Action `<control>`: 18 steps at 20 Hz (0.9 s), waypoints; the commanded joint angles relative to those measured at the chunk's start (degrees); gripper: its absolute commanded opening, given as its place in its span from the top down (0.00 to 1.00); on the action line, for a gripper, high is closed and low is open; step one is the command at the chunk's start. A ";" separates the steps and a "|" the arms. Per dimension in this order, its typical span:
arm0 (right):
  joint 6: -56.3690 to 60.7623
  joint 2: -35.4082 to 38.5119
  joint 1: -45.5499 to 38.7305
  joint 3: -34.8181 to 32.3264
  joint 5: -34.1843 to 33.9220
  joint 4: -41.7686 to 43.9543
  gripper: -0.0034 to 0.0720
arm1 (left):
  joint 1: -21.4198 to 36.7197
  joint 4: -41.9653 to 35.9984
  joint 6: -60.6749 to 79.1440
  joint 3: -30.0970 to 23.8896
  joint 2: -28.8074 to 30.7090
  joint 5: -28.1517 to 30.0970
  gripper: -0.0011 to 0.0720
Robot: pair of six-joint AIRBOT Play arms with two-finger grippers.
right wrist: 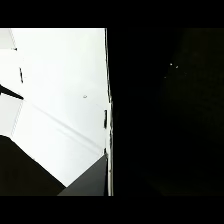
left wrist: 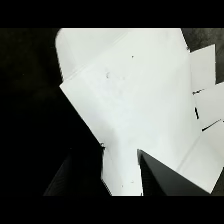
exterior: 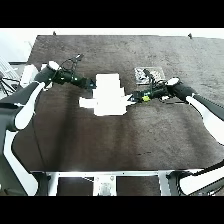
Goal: Fold the box and place the chain.
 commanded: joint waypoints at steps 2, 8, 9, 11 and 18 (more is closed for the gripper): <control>-0.66 0.04 0.11 -0.02 -0.11 0.02 0.94 | -0.02 -2.47 2.34 0.22 -1.25 -2.75 0.34; -0.66 0.04 0.09 -0.02 -0.11 0.02 0.94 | -0.02 -3.72 3.89 0.24 -2.56 -4.90 0.34; -0.66 0.04 0.09 -0.02 -0.09 0.02 0.94 | -0.02 -4.70 4.79 0.24 -3.19 -5.29 0.34; -0.66 0.04 0.09 -0.02 -0.09 0.02 0.94 | -0.02 -6.56 6.43 0.35 -3.91 -5.03 0.34; -0.85 0.04 0.11 -0.02 0.22 0.02 0.94 | -0.02 -9.81 8.20 0.33 -4.52 -5.53 0.42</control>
